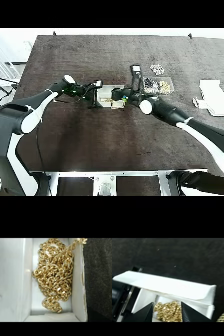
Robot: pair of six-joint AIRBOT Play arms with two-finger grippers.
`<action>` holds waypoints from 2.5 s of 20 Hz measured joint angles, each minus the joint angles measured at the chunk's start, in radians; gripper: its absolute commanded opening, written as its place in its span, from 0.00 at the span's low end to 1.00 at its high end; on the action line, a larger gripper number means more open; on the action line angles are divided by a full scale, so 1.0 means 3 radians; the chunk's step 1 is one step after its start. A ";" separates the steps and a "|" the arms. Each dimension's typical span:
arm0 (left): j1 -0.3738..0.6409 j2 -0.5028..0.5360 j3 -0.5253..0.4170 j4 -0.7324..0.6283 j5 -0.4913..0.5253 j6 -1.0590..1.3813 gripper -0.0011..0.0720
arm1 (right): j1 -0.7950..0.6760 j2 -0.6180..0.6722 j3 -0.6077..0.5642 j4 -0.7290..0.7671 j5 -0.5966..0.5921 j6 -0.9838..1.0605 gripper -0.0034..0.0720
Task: Fold the box and place the chain.
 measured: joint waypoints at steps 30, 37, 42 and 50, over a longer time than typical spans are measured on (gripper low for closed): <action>0.0000 0.0000 0.0000 -0.0001 0.0001 0.0000 0.65 | -0.0979 -0.0448 0.0445 0.0518 0.0093 0.0036 0.06; 0.0000 0.0000 0.0000 0.0000 0.0001 0.0000 0.65 | -0.0807 0.0717 0.0439 0.0446 0.0267 -0.0319 0.06; 0.0000 0.0000 0.0000 0.0000 0.0001 0.0000 0.65 | -0.0622 0.1151 0.0453 0.0393 0.0346 -0.0370 0.06; 0.0000 0.0000 0.0000 0.0000 -0.0003 0.0000 0.65 | -0.0294 0.1287 0.0519 0.0379 0.0038 -0.0385 0.06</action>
